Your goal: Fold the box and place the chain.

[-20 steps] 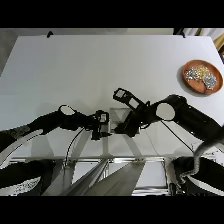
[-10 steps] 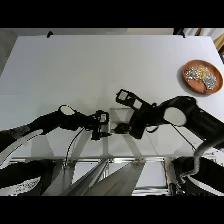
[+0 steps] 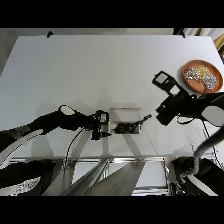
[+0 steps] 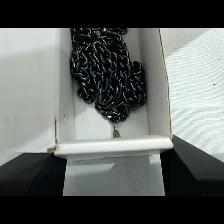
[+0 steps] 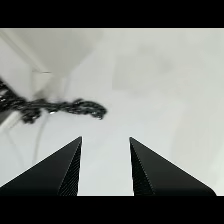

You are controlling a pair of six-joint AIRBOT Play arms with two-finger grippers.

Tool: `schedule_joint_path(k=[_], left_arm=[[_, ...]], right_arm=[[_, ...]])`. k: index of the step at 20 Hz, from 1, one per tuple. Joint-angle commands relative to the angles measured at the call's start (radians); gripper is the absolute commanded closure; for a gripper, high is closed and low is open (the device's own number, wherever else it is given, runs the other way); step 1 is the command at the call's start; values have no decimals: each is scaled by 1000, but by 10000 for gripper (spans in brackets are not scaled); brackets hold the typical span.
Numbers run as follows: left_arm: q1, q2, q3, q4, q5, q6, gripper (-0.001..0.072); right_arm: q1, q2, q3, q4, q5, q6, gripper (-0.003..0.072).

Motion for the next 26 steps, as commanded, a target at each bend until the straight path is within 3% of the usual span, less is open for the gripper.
schedule_joint_path(k=[1,7,12,18,20,24,26], left_arm=[[0,1,0,0,0,0,556],[0,1,0,0,0,0,556],[0,1,0,0,0,0,556],[0,1,0,0,0,0,556],[0,1,0,0,0,0,556],[0,1,0,0,0,0,556],[0,1,0,0,0,0,556]], right_arm=[[-149,-33,-42,68,-51,-26,349],[-131,-294,-50,154,-126,-80,350],[-120,-464,-50,164,-112,-79,351],[-120,-521,-50,174,-125,-80,398],[-120,-521,-50,174,-137,-80,456],[-120,-521,-50,173,-170,-81,471],[-120,-521,-50,173,-171,-90,516]])
